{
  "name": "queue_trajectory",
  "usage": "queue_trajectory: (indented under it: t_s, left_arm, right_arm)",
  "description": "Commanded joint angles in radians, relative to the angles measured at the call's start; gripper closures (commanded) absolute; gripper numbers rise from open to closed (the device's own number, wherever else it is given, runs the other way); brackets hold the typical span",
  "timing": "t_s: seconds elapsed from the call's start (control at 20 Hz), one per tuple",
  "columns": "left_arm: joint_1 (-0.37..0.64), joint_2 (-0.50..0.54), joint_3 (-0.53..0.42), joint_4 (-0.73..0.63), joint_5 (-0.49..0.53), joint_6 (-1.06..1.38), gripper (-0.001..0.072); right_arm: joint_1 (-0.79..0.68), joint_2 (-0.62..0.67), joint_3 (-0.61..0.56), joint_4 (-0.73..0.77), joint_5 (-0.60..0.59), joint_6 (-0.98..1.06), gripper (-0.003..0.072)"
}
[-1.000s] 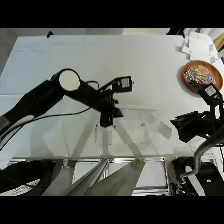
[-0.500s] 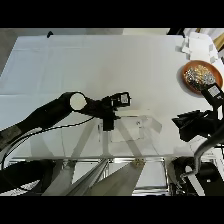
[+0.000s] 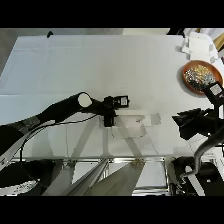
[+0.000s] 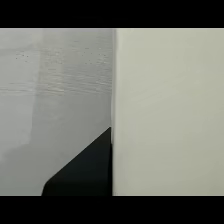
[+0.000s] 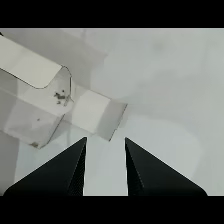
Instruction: Fold the box and place the chain.
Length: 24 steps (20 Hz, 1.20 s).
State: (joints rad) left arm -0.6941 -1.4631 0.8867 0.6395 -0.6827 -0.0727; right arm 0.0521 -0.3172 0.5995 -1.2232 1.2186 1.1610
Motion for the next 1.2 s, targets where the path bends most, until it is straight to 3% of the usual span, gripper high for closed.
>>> queue_trajectory:
  t_s: [0.0,0.1,0.3,1.15]
  left_arm:
    - [0.101,-0.034,0.0,-0.382,-0.12,0.317,0.0706]
    - [0.154,-0.044,0.0,-0.37,-0.186,0.397,0.0706]
    - [0.171,-0.055,0.0,-0.222,-0.213,0.402,0.0705]
    - [0.169,-0.105,0.0,-0.222,-0.218,0.403,0.0701]
  right_arm:
    - [0.001,0.001,0.0,0.001,-0.039,0.0,0.041]
    - [0.001,0.001,0.0,0.001,-0.054,0.0,0.041]
    - [0.001,0.001,0.0,0.001,-0.067,0.0,0.041]
    - [0.001,0.001,-0.008,0.027,-0.106,0.0,0.041]
